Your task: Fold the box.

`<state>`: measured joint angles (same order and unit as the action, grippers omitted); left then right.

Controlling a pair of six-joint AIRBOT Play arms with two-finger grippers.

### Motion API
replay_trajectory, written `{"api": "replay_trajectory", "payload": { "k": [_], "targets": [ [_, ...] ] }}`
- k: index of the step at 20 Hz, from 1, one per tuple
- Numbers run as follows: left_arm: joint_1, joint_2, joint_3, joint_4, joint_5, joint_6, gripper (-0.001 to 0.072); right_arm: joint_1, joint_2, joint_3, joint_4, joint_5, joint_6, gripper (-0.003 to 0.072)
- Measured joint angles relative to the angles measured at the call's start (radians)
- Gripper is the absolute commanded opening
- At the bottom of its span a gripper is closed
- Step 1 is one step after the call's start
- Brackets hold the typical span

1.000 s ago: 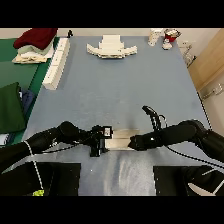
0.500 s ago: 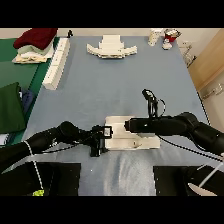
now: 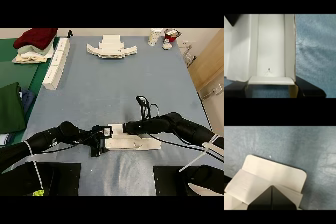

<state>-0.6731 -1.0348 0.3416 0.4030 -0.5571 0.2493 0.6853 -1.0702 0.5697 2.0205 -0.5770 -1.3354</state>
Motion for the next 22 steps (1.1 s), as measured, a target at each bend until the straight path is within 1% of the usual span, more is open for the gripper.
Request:
{"api": "replay_trajectory", "payload": {
  "k": [4,7,9,12,15,18,19,20,21,22],
  "targets": [
    [0.0,0.0,0.0,0.001,-0.002,0.002,0.0444,0.0,-0.006,0.0,-0.002,-0.004,0.0,0.0002],
    [-0.001,0.0,0.0,0.002,-0.002,0.002,0.0444,0.0,0.02,0.0,-0.008,-0.008,0.0,0.0002],
    [-0.001,0.0,0.0,0.002,-0.002,0.002,0.0444,0.0,0.064,0.0,-0.025,-0.015,-0.004,0.0001],
    [-0.001,0.0,0.0,0.002,-0.001,0.002,0.0444,0.0,0.179,0.0,-0.083,-0.053,-0.011,0.0002],
    [-0.001,0.0,0.0,0.002,-0.001,0.002,0.0444,0.0,0.316,0.0,-0.135,-0.16,-0.082,0.0002],
    [-0.001,0.0,0.0,0.002,0.0,0.002,0.0444,0.0,0.426,-0.003,-0.158,-0.336,-0.232,0.0003],
    [-0.001,0.0,0.0,0.001,0.0,0.002,0.0444,0.0,0.453,-0.007,-0.16,-0.397,-0.295,0.0029],
    [-0.001,0.0,0.0,0.001,0.001,0.002,0.0444,0.001,0.475,-0.014,-0.165,-0.456,-0.365,0.0207],
    [-0.001,0.0,0.0,0.001,0.001,0.002,0.0444,0.001,0.49,-0.027,-0.172,-0.503,-0.433,0.0415],
    [-0.001,0.0,0.0,0.001,0.001,0.002,0.0443,0.001,0.499,-0.041,-0.178,-0.531,-0.491,0.0492]
  ]
}}
